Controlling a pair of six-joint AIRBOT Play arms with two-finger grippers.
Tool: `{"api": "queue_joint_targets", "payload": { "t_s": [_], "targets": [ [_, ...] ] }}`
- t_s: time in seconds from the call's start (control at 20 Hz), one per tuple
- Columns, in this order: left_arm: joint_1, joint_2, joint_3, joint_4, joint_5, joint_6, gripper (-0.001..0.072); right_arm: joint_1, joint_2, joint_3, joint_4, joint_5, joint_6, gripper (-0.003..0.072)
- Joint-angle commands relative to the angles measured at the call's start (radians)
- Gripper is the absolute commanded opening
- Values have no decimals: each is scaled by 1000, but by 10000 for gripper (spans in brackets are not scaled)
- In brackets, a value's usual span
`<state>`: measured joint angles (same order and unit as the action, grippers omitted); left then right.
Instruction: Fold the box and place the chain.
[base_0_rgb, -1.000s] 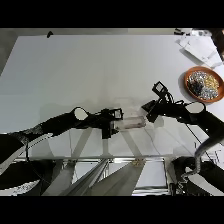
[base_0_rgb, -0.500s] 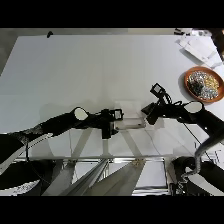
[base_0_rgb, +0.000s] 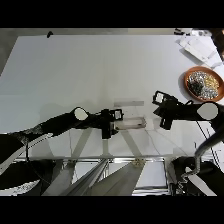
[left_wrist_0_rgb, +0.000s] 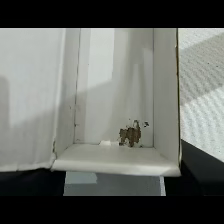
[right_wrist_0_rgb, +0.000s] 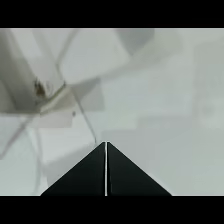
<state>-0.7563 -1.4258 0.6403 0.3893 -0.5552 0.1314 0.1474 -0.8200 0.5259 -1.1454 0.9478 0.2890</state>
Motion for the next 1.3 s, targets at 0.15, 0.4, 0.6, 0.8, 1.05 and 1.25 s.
{"api": "queue_joint_targets", "payload": {
  "t_s": [0.15,0.4,0.6,0.8,1.05,1.25],
  "targets": [
    [0,1,0,0,1,-1,392,72,-24,1,-4,51,-168,261],
    [0,1,0,0,1,0,392,177,-135,1,-6,-54,-220,262],
    [0,1,0,0,1,0,392,190,-177,1,-120,-37,-245,261],
    [0,1,0,0,1,0,392,190,-178,1,-75,-33,-247,257],
    [0,1,0,0,1,0,392,238,-180,1,3,-53,-272,174],
    [0,1,0,0,1,0,392,284,-230,1,11,-83,-267,161]
  ]
}}
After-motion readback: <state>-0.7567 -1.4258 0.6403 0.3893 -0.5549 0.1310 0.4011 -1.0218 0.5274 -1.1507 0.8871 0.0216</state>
